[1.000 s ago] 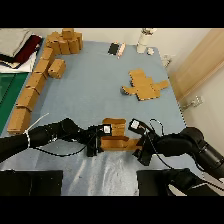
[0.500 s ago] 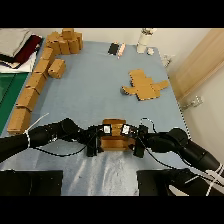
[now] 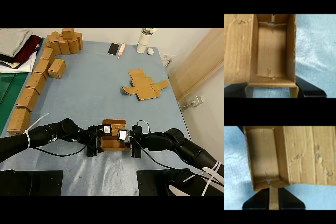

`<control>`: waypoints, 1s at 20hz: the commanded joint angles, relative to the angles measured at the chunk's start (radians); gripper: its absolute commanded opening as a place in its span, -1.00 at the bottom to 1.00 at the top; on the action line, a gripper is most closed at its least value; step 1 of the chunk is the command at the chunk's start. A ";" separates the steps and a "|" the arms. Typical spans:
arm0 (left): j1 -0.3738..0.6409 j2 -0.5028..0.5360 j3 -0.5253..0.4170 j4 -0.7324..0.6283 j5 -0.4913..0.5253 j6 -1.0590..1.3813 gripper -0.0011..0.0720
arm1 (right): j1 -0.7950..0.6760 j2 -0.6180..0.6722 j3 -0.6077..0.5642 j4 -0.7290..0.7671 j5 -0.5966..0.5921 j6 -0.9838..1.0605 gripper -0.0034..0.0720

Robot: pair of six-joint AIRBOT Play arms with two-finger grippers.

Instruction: Fold the box.

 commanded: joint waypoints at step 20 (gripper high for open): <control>0.000 -0.001 0.000 0.000 0.000 0.000 -0.03 | 0.074 -0.020 0.000 0.026 -0.003 0.035 0.23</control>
